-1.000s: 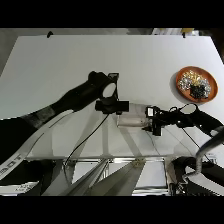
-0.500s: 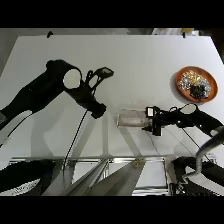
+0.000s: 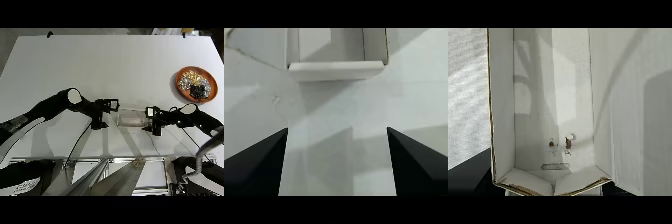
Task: Fold the box and place the chain.
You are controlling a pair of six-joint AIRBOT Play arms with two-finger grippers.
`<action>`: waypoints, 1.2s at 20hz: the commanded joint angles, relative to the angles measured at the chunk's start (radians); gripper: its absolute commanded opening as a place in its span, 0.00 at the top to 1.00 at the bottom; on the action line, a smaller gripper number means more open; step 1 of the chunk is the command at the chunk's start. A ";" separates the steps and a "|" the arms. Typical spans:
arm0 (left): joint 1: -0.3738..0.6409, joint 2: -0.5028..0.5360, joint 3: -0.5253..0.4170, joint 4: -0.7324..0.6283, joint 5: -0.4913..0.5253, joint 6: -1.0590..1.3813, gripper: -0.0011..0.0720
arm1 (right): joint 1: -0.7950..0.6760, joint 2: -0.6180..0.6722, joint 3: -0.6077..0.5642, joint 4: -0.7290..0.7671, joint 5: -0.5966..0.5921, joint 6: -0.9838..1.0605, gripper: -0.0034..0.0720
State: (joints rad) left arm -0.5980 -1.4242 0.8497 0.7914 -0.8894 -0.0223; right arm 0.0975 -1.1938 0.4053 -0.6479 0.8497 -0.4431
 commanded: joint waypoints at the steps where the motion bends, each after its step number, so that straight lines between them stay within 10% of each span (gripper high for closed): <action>1: -0.004 -0.064 -0.021 -0.163 0.079 0.183 0.03 | 0.000 0.000 0.001 0.000 0.000 0.000 0.51; 24: -0.067 -0.151 -0.021 -0.357 0.154 0.287 0.04 | 0.000 0.000 0.001 0.000 0.000 0.000 0.51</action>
State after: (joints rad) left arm -0.6643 -1.5562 0.8291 0.4698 -0.7532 0.2604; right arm 0.0975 -1.1938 0.4053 -0.6479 0.8501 -0.4431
